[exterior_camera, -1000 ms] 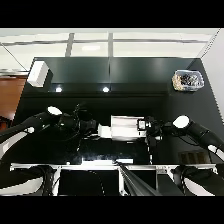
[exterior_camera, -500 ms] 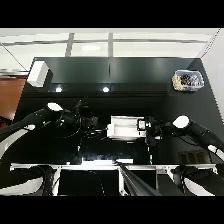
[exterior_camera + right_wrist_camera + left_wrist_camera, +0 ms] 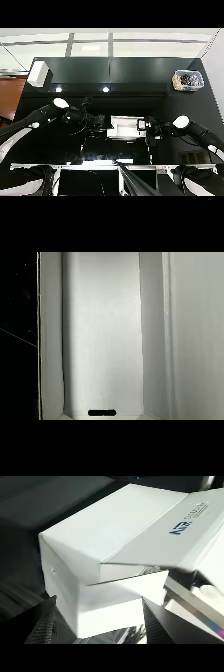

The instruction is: Fold the box and place the chain.

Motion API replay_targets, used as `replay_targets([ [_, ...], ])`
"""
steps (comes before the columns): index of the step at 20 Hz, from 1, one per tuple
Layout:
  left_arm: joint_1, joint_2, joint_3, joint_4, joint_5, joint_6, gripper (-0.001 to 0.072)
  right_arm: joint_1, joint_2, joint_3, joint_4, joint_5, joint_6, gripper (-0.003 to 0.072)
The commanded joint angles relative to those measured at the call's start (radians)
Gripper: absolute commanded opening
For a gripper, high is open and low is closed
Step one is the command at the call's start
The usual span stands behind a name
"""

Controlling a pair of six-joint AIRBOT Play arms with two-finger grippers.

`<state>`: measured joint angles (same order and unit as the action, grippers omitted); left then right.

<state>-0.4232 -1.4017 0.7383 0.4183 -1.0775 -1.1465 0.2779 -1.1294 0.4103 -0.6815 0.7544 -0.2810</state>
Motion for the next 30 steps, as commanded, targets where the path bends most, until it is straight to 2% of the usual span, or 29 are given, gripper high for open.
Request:
replay_targets([
  [1, -0.053, 0.000, 0.073, 0.148, 0.006, -0.127, 0.0537, 0.000, 0.000, 0.000, 0.000, 0.001, 0.000, 0.0472],
  [6, -0.125, 0.000, 0.142, 0.315, 0.030, -0.309, 0.0537, 0.000, 0.000, 0.000, -0.001, 0.000, 0.000, 0.0472],
  [13, -0.202, 0.000, 0.158, 0.334, 0.165, -0.430, 0.0537, 0.000, 0.000, 0.000, -0.001, 0.000, 0.000, 0.0472],
  [15, -0.229, -0.001, 0.158, 0.378, 0.179, -0.474, 0.0498, 0.000, 0.000, 0.000, -0.001, 0.000, 0.000, 0.0472],
  [20, -0.282, -0.001, 0.158, 0.518, 0.184, -0.592, 0.0498, 0.000, 0.000, 0.000, -0.001, 0.000, 0.000, 0.0472],
  [27, -0.286, -0.001, 0.158, 0.595, 0.184, -0.682, 0.0497, 0.000, 0.000, 0.000, -0.001, 0.000, 0.000, 0.0472],
  [30, -0.315, -0.001, 0.185, 0.771, 0.174, -0.831, 0.0498, 0.000, 0.000, 0.000, -0.001, 0.000, 0.000, 0.0471],
])
